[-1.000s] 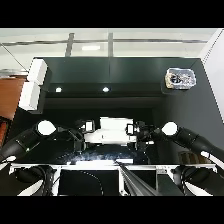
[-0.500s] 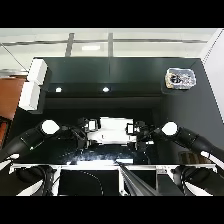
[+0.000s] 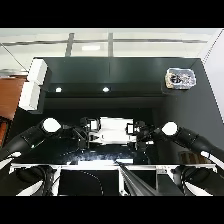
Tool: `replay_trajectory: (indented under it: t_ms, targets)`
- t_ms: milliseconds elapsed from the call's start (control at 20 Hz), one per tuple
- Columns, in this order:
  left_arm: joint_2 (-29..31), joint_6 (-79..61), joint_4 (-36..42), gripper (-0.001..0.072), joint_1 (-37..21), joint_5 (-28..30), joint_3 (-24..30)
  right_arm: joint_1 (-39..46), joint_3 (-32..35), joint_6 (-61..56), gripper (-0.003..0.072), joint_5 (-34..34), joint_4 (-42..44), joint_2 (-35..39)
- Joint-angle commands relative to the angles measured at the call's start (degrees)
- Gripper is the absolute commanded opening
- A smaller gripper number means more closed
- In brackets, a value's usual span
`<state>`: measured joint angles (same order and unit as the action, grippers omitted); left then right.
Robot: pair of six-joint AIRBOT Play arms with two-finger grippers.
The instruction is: Fold the box and place the chain.
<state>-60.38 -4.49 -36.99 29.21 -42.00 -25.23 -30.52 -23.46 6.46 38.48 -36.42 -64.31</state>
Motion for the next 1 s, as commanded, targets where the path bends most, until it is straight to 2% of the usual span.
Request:
replay_trajectory:
  t_ms: [0, 300, 500, 950]
  targets:
    - [-0.07, -0.04, 3.28, 0.0271, 0.15, -0.31, -0.09, 0.0, -0.02, 0.0, 0.0477, 0.04, 0.0, 0.0]
    - [-0.52, -0.04, 4.72, 0.027, 1.57, -0.39, -0.09, 0.0, -0.02, 0.0, 0.0477, 0.02, 0.0, 0.0]
    - [-2.56, -0.04, 6.45, 0.0271, 4.68, 3.74, -0.09, 0.0, -0.02, 0.0, 0.0477, 0.02, -0.02, 0.0]
    - [-4.5, -0.28, 11.43, 0.0271, 4.76, 4.37, -0.09, 0.0, -0.02, 0.0, 0.0477, 0.02, -0.02, 0.0]
